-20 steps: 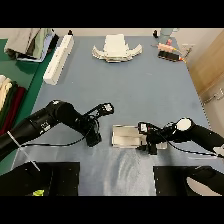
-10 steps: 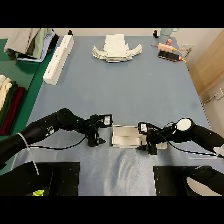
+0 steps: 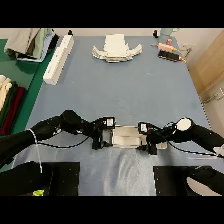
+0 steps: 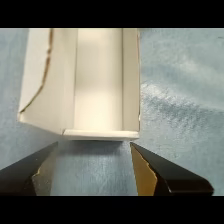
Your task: Fold the box.
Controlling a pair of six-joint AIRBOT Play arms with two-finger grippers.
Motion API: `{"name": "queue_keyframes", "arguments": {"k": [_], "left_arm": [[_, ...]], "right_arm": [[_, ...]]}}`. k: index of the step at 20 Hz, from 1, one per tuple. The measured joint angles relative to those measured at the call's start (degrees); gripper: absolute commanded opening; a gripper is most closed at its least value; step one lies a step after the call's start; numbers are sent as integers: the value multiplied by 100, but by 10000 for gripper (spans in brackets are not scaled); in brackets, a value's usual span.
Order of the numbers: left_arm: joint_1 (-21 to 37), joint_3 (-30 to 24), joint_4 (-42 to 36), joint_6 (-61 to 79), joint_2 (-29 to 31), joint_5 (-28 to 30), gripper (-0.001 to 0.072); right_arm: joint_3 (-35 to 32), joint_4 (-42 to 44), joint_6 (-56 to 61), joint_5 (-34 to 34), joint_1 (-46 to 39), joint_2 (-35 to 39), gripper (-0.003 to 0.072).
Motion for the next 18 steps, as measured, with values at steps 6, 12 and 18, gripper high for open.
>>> {"name": "queue_keyframes", "arguments": {"k": [6, 12, 18], "left_arm": [[-190, 0, -348, 195, -188, 68, 698], [-426, 4, -586, 315, -372, 260, 698], [-522, 4, -625, 332, -411, 348, 698]], "right_arm": [[0, 0, 0, 0, 0, 0, 449], [0, -4, -7, 4, 0, 0, 450], [0, -7, -4, 4, 0, 2, 449]]}}
